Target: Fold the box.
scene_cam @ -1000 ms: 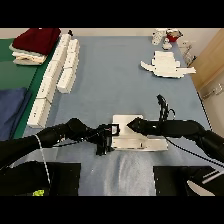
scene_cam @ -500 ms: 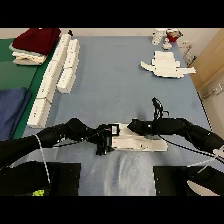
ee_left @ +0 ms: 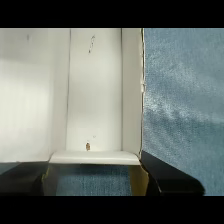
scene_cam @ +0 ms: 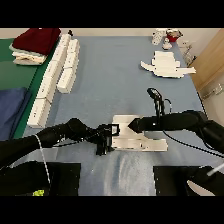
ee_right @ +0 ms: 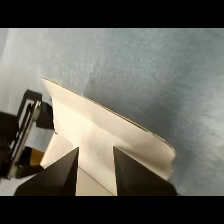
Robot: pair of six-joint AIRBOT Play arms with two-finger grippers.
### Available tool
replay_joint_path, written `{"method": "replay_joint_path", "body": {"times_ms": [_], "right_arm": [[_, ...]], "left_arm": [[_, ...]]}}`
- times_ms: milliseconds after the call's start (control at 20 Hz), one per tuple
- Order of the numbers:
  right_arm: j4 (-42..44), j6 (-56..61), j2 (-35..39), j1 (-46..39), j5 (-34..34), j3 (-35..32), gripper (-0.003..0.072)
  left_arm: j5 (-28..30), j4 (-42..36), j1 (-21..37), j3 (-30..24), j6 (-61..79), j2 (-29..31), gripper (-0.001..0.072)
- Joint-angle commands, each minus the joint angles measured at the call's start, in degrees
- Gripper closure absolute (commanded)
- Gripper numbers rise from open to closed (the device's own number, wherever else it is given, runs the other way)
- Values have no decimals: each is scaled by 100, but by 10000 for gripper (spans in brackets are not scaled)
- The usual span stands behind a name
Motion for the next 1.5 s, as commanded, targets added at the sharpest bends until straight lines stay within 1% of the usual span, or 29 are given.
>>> {"method": "replay_joint_path", "body": {"times_ms": [0, 50, 100, 150, 200, 250, 300, 350, 400, 450, 550, 600, 700, 800, 850, 900, 1000, 1200, 1450], "right_arm": [[-1222, -1198, 704, -2, -1685, 133, 350], [-1432, -1508, 876, -2, -2223, 103, 350], [-1580, -1766, 1036, 0, -2616, 13, 338], [-1679, -2011, 1158, 0, -2809, -111, 337], [-1753, -2273, 1261, -2, -2826, -280, 310], [-1797, -2538, 1327, 0, -2702, -446, 208], [-1823, -2894, 1340, -2, -2533, -612, 153], [-1853, -3230, 1340, -2, -2374, -741, 153], [-1899, -3543, 1311, 0, -2135, -859, 138], [-1928, -3735, 1279, 0, -1810, -951, 89], [-1921, -3967, 1207, 0, -1113, -1060, 90], [-1888, -4022, 1169, 28, -901, -1056, 90], [-1751, -4232, 1123, 181, -688, -1056, 99], [-1705, -4258, 1121, 435, -697, -1058, 100], [-1685, -4258, 1113, 570, -699, -1058, 103], [-1685, -4258, 1086, 717, -699, -1058, 154], [-1685, -4256, 977, 890, -651, -1058, 413], [-1685, -4415, 649, 953, -138, -1058, 421], [-1740, -4417, 542, 951, -114, -1056, 420]], "left_arm": [[0, 2, 4, 4, 7, -2, 175], [0, 2, 4, 4, 7, -2, 175], [0, 2, 4, 2, 7, -2, 175], [0, 2, 4, 4, 7, -2, 175], [0, 2, 4, 4, 7, -2, 175], [0, 2, 4, 4, 7, -2, 175], [0, 2, 4, 4, 7, -2, 175], [0, 2, 4, 4, 7, -2, 175], [0, 2, 4, 4, 7, -2, 175], [0, 2, 4, 4, 7, -2, 175], [0, 2, 4, 4, 7, -2, 175], [0, 2, 4, 4, 7, -2, 175], [0, 2, 4, 4, 7, -2, 175], [0, 2, 4, 4, 7, -2, 175], [0, 2, 4, 4, 7, -2, 175], [0, 2, 4, 4, 7, -2, 175], [0, 2, 4, 2, 7, -2, 175], [0, 2, 4, 4, 7, -2, 175], [0, 2, 4, 4, 7, -2, 175]]}}
